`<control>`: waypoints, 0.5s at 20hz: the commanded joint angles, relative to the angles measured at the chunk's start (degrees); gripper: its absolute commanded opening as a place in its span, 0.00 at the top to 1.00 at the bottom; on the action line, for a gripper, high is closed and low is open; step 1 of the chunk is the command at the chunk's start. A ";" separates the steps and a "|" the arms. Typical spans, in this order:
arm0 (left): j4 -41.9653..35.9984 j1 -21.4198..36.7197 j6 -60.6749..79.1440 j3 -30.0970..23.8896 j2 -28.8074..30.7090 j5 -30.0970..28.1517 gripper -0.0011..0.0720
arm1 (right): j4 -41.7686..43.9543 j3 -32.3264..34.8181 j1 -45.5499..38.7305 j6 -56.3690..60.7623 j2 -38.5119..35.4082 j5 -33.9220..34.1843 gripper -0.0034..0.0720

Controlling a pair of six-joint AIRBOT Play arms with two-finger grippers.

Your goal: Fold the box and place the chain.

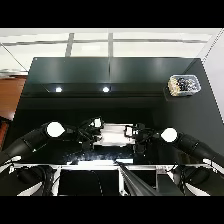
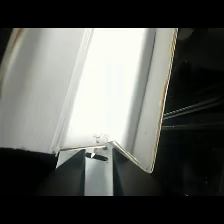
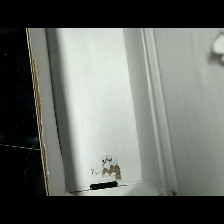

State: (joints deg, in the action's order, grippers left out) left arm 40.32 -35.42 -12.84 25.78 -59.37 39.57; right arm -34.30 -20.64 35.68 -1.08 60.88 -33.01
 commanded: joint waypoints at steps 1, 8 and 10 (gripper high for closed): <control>-2.03 -0.98 0.07 -0.04 -1.25 0.55 0.80 | 0.02 0.00 0.04 0.00 0.00 0.04 0.31; -2.16 -3.52 0.02 -0.04 -3.19 -2.97 0.78 | 0.02 0.00 0.04 0.00 0.00 0.04 0.31; -2.16 -3.54 0.02 -0.04 -3.21 -3.63 0.75 | 0.02 0.00 0.04 0.00 0.00 0.04 0.31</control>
